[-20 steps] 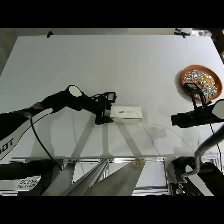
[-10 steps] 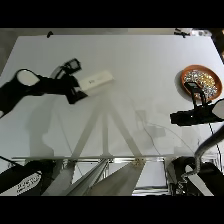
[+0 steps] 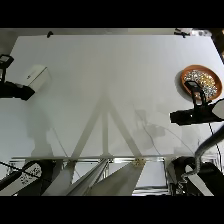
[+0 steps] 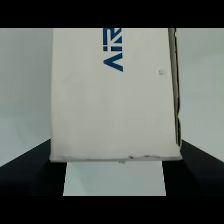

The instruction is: Fold the box and place the chain.

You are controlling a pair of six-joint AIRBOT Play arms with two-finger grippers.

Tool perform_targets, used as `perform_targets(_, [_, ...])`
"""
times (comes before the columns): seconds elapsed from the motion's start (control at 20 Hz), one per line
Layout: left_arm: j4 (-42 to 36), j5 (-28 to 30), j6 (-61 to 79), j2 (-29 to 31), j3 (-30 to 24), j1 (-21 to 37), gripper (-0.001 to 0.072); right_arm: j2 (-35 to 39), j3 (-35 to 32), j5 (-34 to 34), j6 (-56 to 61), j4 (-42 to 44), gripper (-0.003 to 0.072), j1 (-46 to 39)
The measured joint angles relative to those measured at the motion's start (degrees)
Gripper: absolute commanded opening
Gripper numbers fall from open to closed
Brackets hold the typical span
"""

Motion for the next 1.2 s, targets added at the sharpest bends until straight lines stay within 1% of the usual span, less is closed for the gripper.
perform_targets(0.1, [2.1,-1.0,-1.0,-1.9,-0.4,2.5,0.0004,0.0,0.0,-0.2,0.0,0.0,0.001,0.0])
perform_targets(0.25, [4.1,-3.9,-1.6,-5.1,-0.7,4.0,0.0005,0.0,0.0,-0.2,0.0,0.0,0.001,0.0])
perform_targets(0.35, [4.8,-5.1,-1.9,-7.4,-0.8,4.4,0.0057,0.0,0.0,-0.3,0.0,0.0,0.001,0.0])
perform_targets(0.4, [5.0,-6.0,-1.9,-8.3,-0.9,4.6,0.0201,0.0,0.0,-0.3,0.0,0.0,0.001,0.0])
perform_targets(0.5, [5.4,-7.3,-1.9,-9.6,-1.0,4.7,0.0653,0.0,0.0,-0.3,0.0,0.0,0.001,0.0])
perform_targets(0.55, [5.6,-7.8,-1.9,-9.9,-1.0,4.8,0.0692,0.0,0.0,-0.3,0.0,0.0,0.001,0.0])
perform_targets(0.8, [5.8,-9.0,-2.1,-10.4,-1.1,4.9,0.0699,0.0,0.0,-0.1,0.0,0.0,0.001,0.0])
perform_targets(0.9, [5.7,-9.5,-2.1,-9.3,-1.1,4.9,0.0699,0.0,0.0,0.0,0.0,0.0,0.001,0.0])
perform_targets(1.05, [4.0,-9.3,-2.1,-5.3,-1.1,4.9,0.0699,0.0,0.0,0.0,0.0,0.0,0.001,0.0])
perform_targets(1.2, [-2.1,-8.5,-1.6,0.2,-1.1,4.6,0.0698,0.0,0.0,0.0,0.0,0.0,0.001,0.0])
